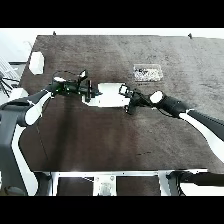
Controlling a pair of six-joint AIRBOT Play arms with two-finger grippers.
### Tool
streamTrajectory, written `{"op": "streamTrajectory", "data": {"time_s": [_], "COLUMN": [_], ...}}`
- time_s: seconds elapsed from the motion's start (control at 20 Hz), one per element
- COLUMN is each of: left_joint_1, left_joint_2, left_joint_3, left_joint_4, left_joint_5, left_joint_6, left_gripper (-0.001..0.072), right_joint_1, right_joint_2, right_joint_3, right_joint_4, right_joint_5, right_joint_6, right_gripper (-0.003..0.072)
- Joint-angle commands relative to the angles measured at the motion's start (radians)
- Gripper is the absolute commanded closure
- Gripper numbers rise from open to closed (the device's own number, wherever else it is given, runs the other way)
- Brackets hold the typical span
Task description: Fold the box and place the chain.
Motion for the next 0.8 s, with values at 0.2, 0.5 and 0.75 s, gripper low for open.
{"op": "streamTrajectory", "data": {"time_s": [0.2, 0.5, 0.75], "left_joint_1": [0.001, 0.001, 0.001], "left_joint_2": [0.0, 0.0, 0.0], "left_joint_3": [0.0, 0.0, 0.0], "left_joint_4": [0.0, 0.0, 0.0], "left_joint_5": [-0.001, -0.001, -0.001], "left_joint_6": [0.0, 0.0, 0.0], "left_gripper": [0.0688, 0.0688, 0.0689], "right_joint_1": [-0.029, -0.036, -0.106], "right_joint_2": [0.001, 0.0, -0.001], "right_joint_3": [0.019, 0.029, 0.032], "right_joint_4": [0.053, 0.105, 0.251], "right_joint_5": [-0.01, 0.006, 0.084], "right_joint_6": [-0.032, -0.145, -0.316], "right_gripper": [0.0078, 0.0077, 0.0063]}}
